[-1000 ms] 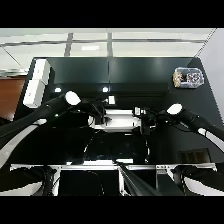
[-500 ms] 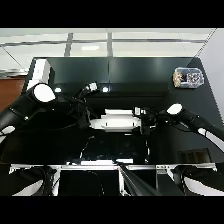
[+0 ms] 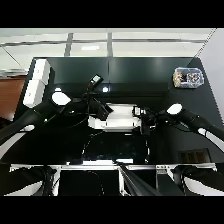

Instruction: Fold the box and place the chain.

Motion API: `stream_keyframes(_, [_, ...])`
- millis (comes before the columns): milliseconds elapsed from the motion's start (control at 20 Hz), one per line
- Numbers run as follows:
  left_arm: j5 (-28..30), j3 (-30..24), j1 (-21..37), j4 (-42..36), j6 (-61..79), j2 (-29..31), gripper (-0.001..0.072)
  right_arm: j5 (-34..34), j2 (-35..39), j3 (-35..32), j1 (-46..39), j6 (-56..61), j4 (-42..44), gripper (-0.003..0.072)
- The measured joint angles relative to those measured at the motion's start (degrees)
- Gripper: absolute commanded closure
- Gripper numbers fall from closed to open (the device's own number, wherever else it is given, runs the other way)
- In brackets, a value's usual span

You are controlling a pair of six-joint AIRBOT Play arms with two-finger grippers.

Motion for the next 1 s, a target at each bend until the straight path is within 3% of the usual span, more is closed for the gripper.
stream_keyframes(300, [4.7,0.0,-0.2,0.9,0.4,-4.7,0.0683,0.0,0.0,0.0,0.0,0.0,0.0,0.0455])
stream_keyframes(650, [3.1,0.0,-0.2,1.6,0.4,-8.0,0.0684,0.2,0.0,0.0,0.0,-0.2,-0.1,0.0454])
stream_keyframes(850, [1.4,1.7,0.7,3.9,0.4,-7.1,0.0684,0.2,0.0,0.0,0.0,-0.1,-0.1,0.0455])
stream_keyframes(1000, [0.0,3.1,3.3,7.7,0.2,-3.3,0.0684,0.0,0.0,0.0,0.0,0.0,0.0,0.0455])
